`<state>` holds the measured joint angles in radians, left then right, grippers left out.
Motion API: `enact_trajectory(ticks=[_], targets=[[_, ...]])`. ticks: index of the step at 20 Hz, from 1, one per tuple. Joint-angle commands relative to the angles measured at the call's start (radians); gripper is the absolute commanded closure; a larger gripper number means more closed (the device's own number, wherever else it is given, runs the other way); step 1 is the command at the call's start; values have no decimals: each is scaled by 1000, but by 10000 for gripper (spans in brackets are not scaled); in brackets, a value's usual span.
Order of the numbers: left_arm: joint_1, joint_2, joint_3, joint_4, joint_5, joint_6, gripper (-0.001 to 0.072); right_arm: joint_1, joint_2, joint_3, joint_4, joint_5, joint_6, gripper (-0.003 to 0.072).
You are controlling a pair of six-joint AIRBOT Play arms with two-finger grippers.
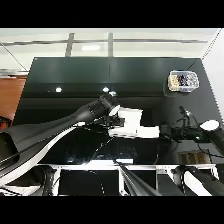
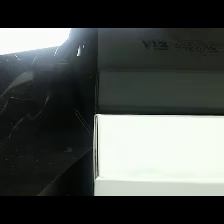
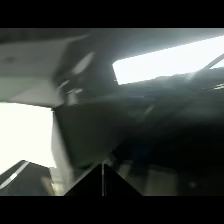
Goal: Fold the box and place the chain.
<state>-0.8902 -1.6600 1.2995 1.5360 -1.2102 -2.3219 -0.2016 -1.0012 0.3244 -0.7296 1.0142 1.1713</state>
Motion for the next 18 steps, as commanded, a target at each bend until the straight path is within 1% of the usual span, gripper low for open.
enact_trajectory(ticks=[1,3,5,6,8,9,11,13,16,18], targets=[[1,0,1,1,6,-1,677,90,-67,-2,215,-31,-121,667],[2,0,2,1,12,-1,677,92,-68,27,269,-22,-159,667],[2,0,2,1,14,-1,677,92,-68,72,253,14,-160,662],[2,0,2,1,16,-1,677,92,-68,96,256,45,-158,512],[2,0,6,1,21,-1,677,92,-68,138,266,111,-158,156],[2,0,8,1,25,-1,677,93,-68,153,265,131,-158,81],[1,1,11,1,30,-1,677,105,-68,159,261,137,-153,81],[1,0,11,1,29,-1,677,149,-68,159,261,110,-128,83],[1,0,11,1,30,-1,677,269,-68,162,262,14,-62,85],[1,0,11,1,27,0,677,335,-68,163,256,-33,29,87]])
